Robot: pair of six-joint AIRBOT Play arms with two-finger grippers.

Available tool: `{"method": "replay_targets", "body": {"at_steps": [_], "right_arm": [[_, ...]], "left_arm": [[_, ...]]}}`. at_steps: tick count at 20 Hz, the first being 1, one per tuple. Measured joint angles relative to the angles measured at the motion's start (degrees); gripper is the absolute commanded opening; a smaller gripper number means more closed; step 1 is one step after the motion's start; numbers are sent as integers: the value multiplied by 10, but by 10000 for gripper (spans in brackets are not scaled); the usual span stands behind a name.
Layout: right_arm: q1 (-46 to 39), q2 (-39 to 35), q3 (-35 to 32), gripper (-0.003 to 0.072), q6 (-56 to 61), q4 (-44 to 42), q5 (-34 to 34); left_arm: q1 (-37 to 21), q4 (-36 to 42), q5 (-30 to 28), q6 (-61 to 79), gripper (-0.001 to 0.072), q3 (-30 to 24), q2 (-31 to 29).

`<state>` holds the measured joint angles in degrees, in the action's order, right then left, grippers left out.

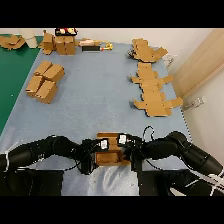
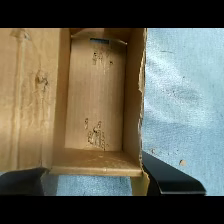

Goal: Fold the box.

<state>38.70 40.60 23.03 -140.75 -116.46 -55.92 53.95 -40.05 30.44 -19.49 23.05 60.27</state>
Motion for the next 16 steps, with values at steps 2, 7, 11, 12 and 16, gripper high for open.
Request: {"method": "replay_targets", "body": {"at_steps": [2, 7, 11, 12, 16], "right_arm": [[0, 1, 0, 37, -12, -21, 0], [0, 2, 0, 36, -24, -43, 12], [5, 17, 0, 37, -27, -53, 24], [10, 21, 0, 37, -28, -55, 25], [23, 17, 0, 47, -20, -39, 25]], "left_arm": [[0, 0, 0, 0, 462, 0, 0], [0, 0, 0, 0, 462, 0, 0], [0, 0, 0, 0, 462, 0, 0], [0, 0, 0, 0, 462, 0, 0], [0, 0, 0, 0, 463, 0, 0]]}}
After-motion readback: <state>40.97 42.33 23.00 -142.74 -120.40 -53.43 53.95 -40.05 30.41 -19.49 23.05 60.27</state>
